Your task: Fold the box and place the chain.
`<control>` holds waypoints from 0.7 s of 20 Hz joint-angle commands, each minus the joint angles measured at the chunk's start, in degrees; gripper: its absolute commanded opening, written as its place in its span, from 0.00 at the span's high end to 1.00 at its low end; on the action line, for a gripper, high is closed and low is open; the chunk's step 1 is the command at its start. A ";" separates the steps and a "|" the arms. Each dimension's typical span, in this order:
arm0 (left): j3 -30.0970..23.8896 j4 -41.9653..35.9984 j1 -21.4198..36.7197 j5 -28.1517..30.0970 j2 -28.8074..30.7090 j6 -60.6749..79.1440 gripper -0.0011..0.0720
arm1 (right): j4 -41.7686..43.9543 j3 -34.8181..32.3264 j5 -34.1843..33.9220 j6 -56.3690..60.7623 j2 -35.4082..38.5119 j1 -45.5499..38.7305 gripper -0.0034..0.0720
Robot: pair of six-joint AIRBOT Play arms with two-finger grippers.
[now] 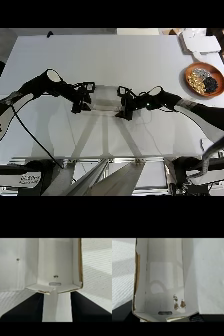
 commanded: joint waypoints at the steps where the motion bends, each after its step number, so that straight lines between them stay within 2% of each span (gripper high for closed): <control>1: 0.00 -0.07 -0.04 1.84 -0.04 0.39 0.56 | 0.02 -0.02 0.00 0.02 0.00 0.04 0.26; 3: 0.00 -0.07 -0.04 2.10 -0.04 0.96 0.62 | 0.02 -0.02 0.00 0.02 0.00 0.04 0.26; 8: 0.00 -1.05 -1.05 0.02 -0.04 3.82 0.62 | 0.02 -0.02 0.00 0.02 0.00 0.04 0.26; 11: -0.02 -1.44 -1.46 0.70 -0.07 3.87 0.63 | 0.02 -0.02 0.00 0.02 0.00 0.04 0.26; 12: -0.02 -1.42 -1.46 1.20 -0.07 3.85 0.68 | 0.02 -0.02 0.00 0.02 0.00 0.04 0.26; 13: -0.02 -1.40 -1.46 1.75 -0.07 3.85 0.83 | 0.02 -0.02 0.00 0.02 0.00 0.04 0.26; 14: -0.11 -1.44 -1.46 2.12 -0.07 3.82 0.89 | 0.02 -0.02 0.00 0.02 0.00 0.04 0.26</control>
